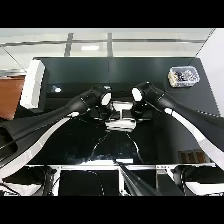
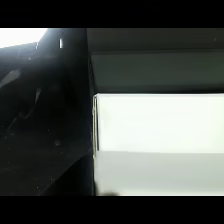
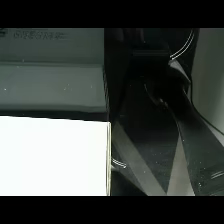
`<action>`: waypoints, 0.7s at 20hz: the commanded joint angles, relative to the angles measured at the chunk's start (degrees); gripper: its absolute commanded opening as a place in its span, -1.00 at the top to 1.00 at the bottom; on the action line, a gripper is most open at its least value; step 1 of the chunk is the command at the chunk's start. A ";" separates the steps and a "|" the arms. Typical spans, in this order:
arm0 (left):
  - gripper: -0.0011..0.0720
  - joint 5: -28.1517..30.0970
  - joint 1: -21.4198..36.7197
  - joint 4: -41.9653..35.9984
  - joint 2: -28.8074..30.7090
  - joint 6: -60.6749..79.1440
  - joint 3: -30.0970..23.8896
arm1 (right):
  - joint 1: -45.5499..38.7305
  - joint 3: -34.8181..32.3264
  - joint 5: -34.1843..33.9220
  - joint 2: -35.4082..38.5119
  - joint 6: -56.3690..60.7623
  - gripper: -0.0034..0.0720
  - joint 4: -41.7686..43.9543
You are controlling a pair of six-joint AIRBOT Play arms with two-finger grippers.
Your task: Fold the box and place the chain.
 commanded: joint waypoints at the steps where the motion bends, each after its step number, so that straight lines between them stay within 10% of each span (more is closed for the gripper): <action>1: 0.90 0.17 0.04 0.28 0.02 0.17 0.04 | 0.00 0.04 0.39 0.02 -0.66 0.86 0.02; 2: 0.90 0.17 0.04 0.28 0.02 0.17 0.04 | -0.04 0.07 0.52 0.07 -0.63 0.75 0.00; 4: 0.90 0.20 0.04 0.31 0.02 0.17 0.04 | -0.22 0.24 0.68 0.72 -0.79 -0.10 -0.15; 14: 0.90 0.17 0.04 0.57 0.02 0.17 0.04 | -5.09 1.16 5.92 23.91 -16.44 -0.08 -4.48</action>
